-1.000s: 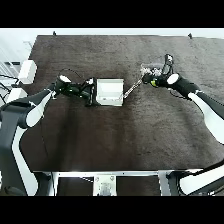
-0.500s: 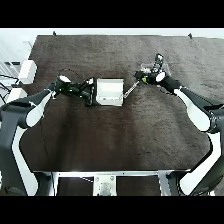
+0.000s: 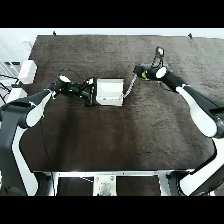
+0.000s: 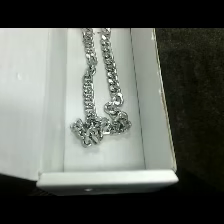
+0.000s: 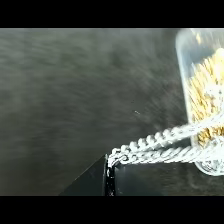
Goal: Fold the box and place the chain.
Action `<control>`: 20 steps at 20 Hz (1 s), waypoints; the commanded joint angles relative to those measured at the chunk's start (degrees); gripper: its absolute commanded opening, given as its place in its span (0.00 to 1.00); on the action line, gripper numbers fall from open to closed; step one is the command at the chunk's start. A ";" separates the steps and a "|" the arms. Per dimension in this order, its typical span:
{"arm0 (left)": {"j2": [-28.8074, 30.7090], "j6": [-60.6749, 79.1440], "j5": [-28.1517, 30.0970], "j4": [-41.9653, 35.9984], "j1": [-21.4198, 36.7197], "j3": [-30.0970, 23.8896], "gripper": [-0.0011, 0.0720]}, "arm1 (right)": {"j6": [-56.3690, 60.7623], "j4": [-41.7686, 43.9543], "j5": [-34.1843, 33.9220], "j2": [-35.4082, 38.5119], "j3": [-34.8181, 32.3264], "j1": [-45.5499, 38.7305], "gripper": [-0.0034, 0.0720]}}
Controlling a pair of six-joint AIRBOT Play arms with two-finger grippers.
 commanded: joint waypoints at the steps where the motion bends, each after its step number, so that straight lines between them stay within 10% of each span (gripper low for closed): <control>1: 0.02 -0.02 -0.11 -0.02 -0.02 0.00 0.40 | 0.31 -7.26 8.72 9.53 -0.04 1.27 0.05; 9: 0.02 -0.02 -0.11 -0.02 -0.02 0.00 0.40 | 1.86 -17.84 23.93 27.47 -0.04 9.03 0.05; 20: 0.02 -0.02 -0.13 -0.02 -0.02 0.00 0.40 | 3.56 -18.45 27.41 29.70 -0.72 19.69 0.06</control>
